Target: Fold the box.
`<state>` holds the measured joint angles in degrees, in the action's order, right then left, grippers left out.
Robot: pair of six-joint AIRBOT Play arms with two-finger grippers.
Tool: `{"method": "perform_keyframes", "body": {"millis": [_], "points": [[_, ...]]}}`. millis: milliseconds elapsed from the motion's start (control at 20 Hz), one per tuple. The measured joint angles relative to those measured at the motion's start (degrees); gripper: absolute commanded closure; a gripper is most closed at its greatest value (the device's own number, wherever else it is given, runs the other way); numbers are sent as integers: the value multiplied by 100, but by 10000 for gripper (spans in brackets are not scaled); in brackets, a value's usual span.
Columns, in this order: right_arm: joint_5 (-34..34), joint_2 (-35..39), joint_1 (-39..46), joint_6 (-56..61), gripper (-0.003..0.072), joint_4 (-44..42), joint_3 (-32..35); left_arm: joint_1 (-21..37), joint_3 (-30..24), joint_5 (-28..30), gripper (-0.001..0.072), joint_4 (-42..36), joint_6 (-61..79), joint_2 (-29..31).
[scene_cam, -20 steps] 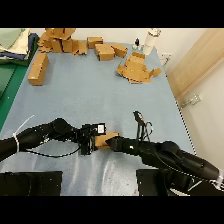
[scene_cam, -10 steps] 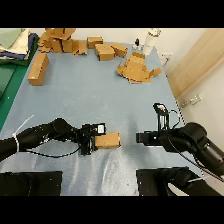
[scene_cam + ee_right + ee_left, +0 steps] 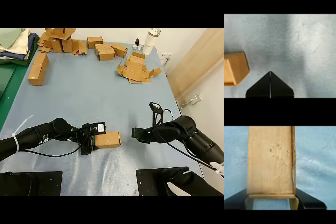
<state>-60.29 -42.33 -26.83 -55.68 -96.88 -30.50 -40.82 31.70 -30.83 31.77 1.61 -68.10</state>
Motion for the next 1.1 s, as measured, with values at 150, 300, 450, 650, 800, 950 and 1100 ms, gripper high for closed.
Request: {"method": "perform_keyframes", "body": {"millis": [150,300,450,650,800,950,1100], "points": [[131,-181,4,20,683,-74,-2,339,68,267,307,490,-1034,356],[223,-258,4,28,683,-81,-2,1080,94,382,307,1333,-2328,807],[308,-289,4,33,683,-39,-2,2273,107,420,308,2369,-3729,1137],[474,-302,4,35,683,31,-2,4183,111,356,308,3080,-4870,1182],[601,-302,7,35,683,46,-2,5184,188,520,308,3259,-5180,986],[667,-304,7,35,683,50,-2,5622,481,649,308,3338,-5311,575],[699,-306,7,37,683,55,-4,5753,901,745,308,3359,-5368,46]]}}
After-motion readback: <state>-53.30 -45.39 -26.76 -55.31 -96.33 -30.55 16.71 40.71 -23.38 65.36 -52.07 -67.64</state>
